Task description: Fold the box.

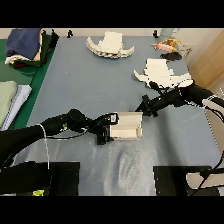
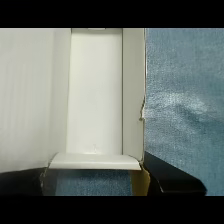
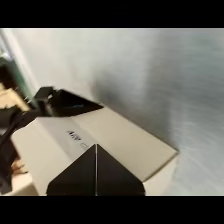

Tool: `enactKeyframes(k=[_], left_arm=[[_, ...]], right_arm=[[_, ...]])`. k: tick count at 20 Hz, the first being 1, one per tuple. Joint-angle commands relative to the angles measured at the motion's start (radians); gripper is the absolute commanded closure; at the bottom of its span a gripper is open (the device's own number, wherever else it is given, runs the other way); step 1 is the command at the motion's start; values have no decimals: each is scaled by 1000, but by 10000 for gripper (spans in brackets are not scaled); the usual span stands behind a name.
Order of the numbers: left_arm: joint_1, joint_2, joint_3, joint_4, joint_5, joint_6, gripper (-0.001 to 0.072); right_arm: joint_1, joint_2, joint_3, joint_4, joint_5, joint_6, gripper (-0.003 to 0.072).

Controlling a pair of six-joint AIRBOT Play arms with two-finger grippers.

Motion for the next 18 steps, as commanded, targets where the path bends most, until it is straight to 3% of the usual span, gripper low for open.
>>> enactKeyframes(k=[1, 4, 7, 14, 18], left_arm=[[0, 1, 0, 0, 0, 0, 103], [0, 1, 0, 0, 0, 0, 103], [0, 1, 0, 0, 0, 0, 103], [0, 1, 0, 0, 0, 0, 103], [0, 1, 0, 0, 0, 0, 103]], right_arm=[[24, -17, 7, 69, 124, -158, 685], [92, 51, 7, -102, 71, -159, 685], [188, 159, -32, -233, -68, -199, 685], [414, 471, -293, -291, -494, -396, 685], [544, 647, -423, -404, -724, -425, 685]])
